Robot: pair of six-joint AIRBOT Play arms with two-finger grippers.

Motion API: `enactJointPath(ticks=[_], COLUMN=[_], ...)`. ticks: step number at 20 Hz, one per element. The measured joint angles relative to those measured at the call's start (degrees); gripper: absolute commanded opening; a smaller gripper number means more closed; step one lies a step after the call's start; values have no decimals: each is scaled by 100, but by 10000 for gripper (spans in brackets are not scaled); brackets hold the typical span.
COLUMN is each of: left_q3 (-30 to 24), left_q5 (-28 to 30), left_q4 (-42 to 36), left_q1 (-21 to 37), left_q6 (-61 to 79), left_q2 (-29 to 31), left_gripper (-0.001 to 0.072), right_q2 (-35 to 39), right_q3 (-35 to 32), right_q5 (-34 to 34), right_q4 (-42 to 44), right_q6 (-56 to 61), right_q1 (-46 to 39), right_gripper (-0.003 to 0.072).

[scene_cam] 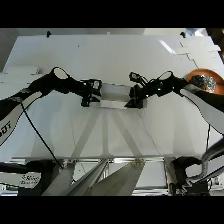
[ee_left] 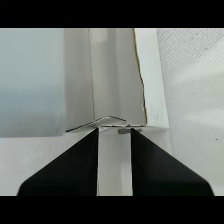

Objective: Fold the box and place the chain.

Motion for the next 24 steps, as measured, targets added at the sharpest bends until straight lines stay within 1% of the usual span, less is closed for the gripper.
enactJointPath(ticks=[3, 4, 6, 7, 8, 9, 14, 16, 17, 18, 19, 20, 24], left_q3=[0, -2, -7, -15, -24, -35, -140, -173, -184, -192, -197, -199, -205], left_q5=[-31, -50, -70, -83, -92, -103, -127, -142, -144, -136, -107, -96, -57], left_q4=[-85, -138, -256, -315, -363, -404, -525, -549, -555, -566, -575, -595, -590], left_q1=[-44, -55, -63, -66, -66, -70, -70, -70, -70, -70, -68, -68, -48], left_q6=[13, 13, 15, 17, 20, 20, 15, 15, 13, 13, 9, 4, 4], left_q2=[-9, -15, -24, -35, -39, -50, -125, -136, -144, -146, -144, -140, 0], left_gripper=[202, 229, 242, 295, 414, 442, 435, 265, 255, 209, 97, 15, 12], right_q2=[0, 0, 0, 0, 0, 0, 0, 0, 0, 0, 0, 0, 0], right_q3=[0, 0, 0, 0, 0, 0, -2, -2, -2, -2, -2, -2, 0], right_q5=[13, 15, 15, 17, 17, 22, 24, 24, 24, 22, 13, -7, -9], right_q4=[-7, -7, -4, -7, -9, -13, -22, -22, -17, -13, -2, 20, 33], right_q6=[-11, -11, -11, -13, -17, -20, -4, 0, 7, 7, 13, 11, 11], right_q1=[-2, -2, -2, -2, -2, -2, -2, -2, -2, -2, -2, 2, 2], right_gripper=[433, 433, 433, 433, 433, 433, 433, 433, 433, 433, 433, 433, 433])
